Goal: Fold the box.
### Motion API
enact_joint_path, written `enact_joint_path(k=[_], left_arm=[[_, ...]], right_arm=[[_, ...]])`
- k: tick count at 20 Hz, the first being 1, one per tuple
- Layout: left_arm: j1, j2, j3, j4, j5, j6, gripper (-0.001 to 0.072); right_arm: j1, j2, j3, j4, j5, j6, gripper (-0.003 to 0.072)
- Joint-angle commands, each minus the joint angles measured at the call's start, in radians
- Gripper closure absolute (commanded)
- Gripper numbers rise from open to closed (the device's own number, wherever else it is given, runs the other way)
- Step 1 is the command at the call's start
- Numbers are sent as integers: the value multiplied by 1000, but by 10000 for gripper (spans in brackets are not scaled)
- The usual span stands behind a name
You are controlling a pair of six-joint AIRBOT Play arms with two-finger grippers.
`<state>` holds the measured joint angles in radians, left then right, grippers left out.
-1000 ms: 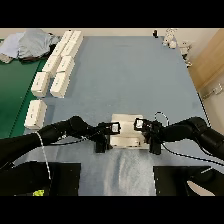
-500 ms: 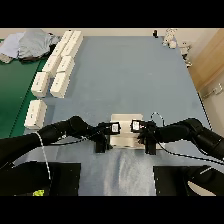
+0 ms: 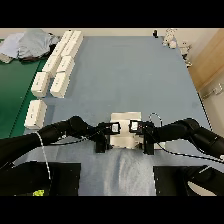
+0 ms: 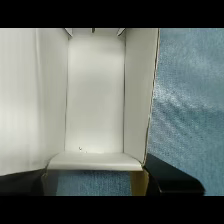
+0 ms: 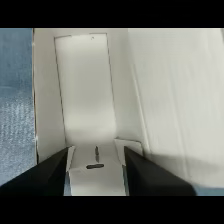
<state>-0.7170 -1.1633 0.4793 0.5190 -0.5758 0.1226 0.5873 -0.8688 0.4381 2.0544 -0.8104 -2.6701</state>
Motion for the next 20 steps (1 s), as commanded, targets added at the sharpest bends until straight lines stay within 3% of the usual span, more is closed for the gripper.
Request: enact_joint_path(k=[1,2,3,7,9,13,17,20], left_arm=[[0,0,0,0,0,0,290],[0,0,0,0,0,1,290],[0,0,0,0,0,1,290],[0,0,0,0,0,1,290],[0,0,0,0,0,1,290],[0,0,0,0,0,1,290],[0,0,0,0,0,1,290],[0,0,0,0,-3,1,290]], right_arm=[[0,14,18,-84,-76,185,398],[0,25,35,-163,-126,334,554],[-1,38,56,-265,-181,520,663],[-34,111,97,-600,-341,1003,685],[-128,136,96,-655,-364,1180,686],[-461,115,92,-493,-409,1220,686],[-832,14,92,-161,-486,932,686],[-1006,-98,92,96,-507,745,686]])
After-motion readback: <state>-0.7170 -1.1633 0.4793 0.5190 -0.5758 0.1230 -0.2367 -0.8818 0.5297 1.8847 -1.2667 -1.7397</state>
